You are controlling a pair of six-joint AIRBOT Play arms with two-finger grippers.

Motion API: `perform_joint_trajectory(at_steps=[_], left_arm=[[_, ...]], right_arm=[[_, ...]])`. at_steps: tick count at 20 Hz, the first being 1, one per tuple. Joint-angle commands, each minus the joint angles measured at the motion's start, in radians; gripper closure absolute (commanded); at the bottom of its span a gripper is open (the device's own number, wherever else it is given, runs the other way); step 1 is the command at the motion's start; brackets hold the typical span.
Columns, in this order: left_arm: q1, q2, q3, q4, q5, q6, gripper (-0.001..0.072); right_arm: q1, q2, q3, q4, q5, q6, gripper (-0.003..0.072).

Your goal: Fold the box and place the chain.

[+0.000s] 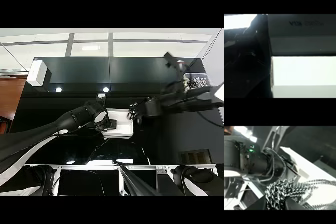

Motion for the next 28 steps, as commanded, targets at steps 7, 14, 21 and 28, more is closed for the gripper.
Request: perform_joint_trajectory(at_steps=[7, 14, 21, 28], left_arm=[[0.0, 0.0, 0.0, 0.004, 0.002, 0.0, 0.0685], [0.0, 0.0, 0.0, 0.004, 0.002, 0.0, 0.0685], [0.0, 0.0, 0.0, 0.003, 0.002, 0.0, 0.0685], [0.0, 0.0, 0.0, 0.004, -0.001, 0.0, 0.0684]], right_arm=[[0.052, -0.106, -0.081, -0.037, -0.113, 0.021, 0.0674], [0.122, -0.121, -0.127, -0.171, -0.161, 0.062, 0.0653], [0.009, -0.062, -0.122, -0.289, -0.06, 0.066, 0.0414], [-0.15, 0.062, -0.122, -0.368, -0.012, 0.066, 0.043]])
